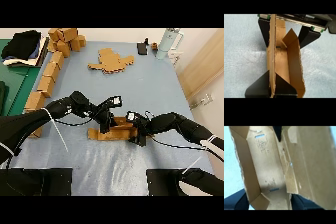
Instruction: Fold the box.
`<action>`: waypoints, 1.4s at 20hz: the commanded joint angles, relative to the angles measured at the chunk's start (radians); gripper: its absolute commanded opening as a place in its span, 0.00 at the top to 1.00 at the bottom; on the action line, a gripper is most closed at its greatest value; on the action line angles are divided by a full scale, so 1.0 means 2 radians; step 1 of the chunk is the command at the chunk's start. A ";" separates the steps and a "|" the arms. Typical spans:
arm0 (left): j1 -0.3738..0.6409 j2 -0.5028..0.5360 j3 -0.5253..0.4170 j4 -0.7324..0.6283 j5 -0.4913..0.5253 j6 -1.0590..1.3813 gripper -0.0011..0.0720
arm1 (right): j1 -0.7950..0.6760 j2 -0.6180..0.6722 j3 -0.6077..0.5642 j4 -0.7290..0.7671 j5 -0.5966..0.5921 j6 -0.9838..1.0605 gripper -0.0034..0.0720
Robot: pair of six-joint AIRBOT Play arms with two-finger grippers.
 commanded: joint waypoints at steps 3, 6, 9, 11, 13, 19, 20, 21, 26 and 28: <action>0.000 0.000 0.000 0.000 0.000 0.000 0.97 | 0.010 -0.001 0.001 0.006 0.011 -0.002 0.02; 0.000 0.000 0.000 0.000 0.000 0.000 0.97 | 0.010 -0.001 0.000 0.004 0.014 -0.001 0.02; 0.000 0.000 0.000 0.000 0.000 0.000 0.97 | 0.010 -0.001 -0.001 -0.001 0.020 -0.001 0.02; 0.000 0.000 0.000 0.000 0.000 0.000 0.97 | 0.010 -0.001 -0.001 -0.001 0.022 -0.002 0.02; 0.000 0.000 0.000 0.000 0.000 0.000 0.97 | 0.010 -0.007 -0.001 -0.003 0.022 -0.019 0.02; 0.000 0.000 0.000 0.000 0.000 0.000 0.97 | 0.010 -0.016 0.000 -0.010 0.021 -0.046 0.19; 0.000 0.000 0.000 0.000 0.000 0.000 0.97 | 0.010 -0.016 0.000 -0.010 0.021 -0.046 0.19; 0.000 0.000 0.000 0.000 0.000 0.000 0.97 | 0.010 -0.016 0.000 -0.012 0.021 -0.046 0.19; 0.000 0.000 0.000 0.000 0.000 0.000 0.97 | 0.010 -0.016 0.000 -0.022 0.020 -0.046 0.19; 0.000 0.000 0.000 0.000 0.000 0.000 0.97 | 0.010 -0.016 0.000 -0.022 0.020 -0.046 0.32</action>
